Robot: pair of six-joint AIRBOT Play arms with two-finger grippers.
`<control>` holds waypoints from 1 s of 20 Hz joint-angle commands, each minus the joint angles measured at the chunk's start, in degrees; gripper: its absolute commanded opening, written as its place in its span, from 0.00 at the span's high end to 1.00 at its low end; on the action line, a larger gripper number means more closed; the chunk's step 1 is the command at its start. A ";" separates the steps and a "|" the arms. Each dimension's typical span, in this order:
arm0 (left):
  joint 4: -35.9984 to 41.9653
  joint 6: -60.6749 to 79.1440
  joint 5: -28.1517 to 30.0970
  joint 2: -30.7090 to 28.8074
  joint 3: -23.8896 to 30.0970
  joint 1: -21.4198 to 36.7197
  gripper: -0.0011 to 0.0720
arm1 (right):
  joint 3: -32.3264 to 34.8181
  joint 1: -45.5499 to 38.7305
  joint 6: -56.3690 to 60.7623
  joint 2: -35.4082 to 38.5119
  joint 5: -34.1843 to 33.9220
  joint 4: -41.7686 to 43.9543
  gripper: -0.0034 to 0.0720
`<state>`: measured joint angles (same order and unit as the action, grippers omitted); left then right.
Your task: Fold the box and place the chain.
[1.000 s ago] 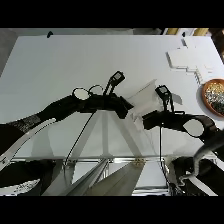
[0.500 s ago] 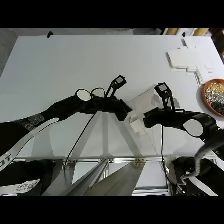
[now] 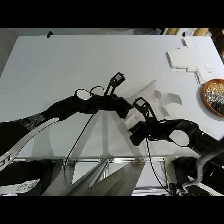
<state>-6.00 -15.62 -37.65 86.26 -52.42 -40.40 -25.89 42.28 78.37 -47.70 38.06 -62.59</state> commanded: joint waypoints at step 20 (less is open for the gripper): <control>-32.52 8.13 -10.25 -0.02 -0.07 -0.04 0.98 | -19.63 -12.48 11.32 14.36 34.27 -24.02 0.88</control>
<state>-35.46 -10.79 -47.33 86.26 -52.45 -40.42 -44.45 34.33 88.97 -36.27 64.66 -81.52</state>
